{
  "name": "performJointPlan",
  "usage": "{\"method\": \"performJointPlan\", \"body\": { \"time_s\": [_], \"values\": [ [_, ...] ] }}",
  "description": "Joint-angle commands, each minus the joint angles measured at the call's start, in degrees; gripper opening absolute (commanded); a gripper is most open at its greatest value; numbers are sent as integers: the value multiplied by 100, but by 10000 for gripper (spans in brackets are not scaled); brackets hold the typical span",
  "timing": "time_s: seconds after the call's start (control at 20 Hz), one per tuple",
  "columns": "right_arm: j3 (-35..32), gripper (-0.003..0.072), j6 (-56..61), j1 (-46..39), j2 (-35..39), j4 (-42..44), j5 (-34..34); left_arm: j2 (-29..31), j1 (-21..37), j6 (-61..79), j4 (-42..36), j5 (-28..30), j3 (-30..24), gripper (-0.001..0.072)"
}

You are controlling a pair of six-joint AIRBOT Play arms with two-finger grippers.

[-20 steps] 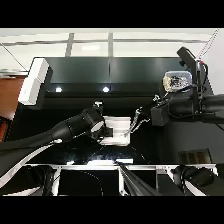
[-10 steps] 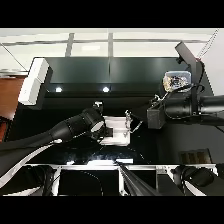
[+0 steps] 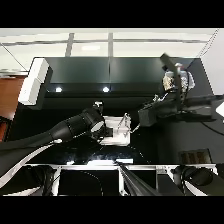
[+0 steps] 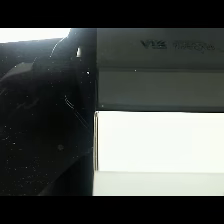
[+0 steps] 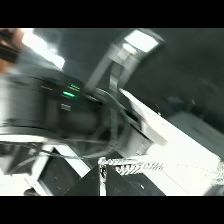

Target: Fold the box and place the chain.

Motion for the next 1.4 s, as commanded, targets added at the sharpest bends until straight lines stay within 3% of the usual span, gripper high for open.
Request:
{"method": "performJointPlan", "body": {
  "time_s": [0.0,0.2,0.3,0.5,0.6,0.7,0.75,0.8,1.05,1.35],
  "values": [
    [-723,17,-2,46,-116,-94,-348,-2,-2,2,0,2,-2,31],
    [-1187,22,-4,72,-350,-157,-645,-2,-2,2,0,2,-2,31],
    [-1187,424,-7,68,-424,-195,-664,-2,-2,2,0,2,-2,31],
    [-894,433,-4,-772,-356,-1163,-271,-2,-2,2,0,0,-2,31],
    [-918,432,55,-1440,-326,-2264,-278,-2,-2,2,0,2,-2,31],
    [-1158,433,697,-1969,-365,-3707,-946,-2,-2,2,0,4,-2,31],
    [-1351,526,953,-2188,-433,-4227,-1429,-2,-2,2,0,7,-2,31],
    [-1484,720,922,-2365,-568,-4413,-1810,-2,-2,2,0,7,-2,31],
    [-914,720,1864,-2750,-2057,-4371,-3115,-2,-2,2,0,2,-2,31],
    [428,720,2671,-2750,-3838,-4129,-2935,-2,-2,2,2,4,-2,31]
  ]
}}
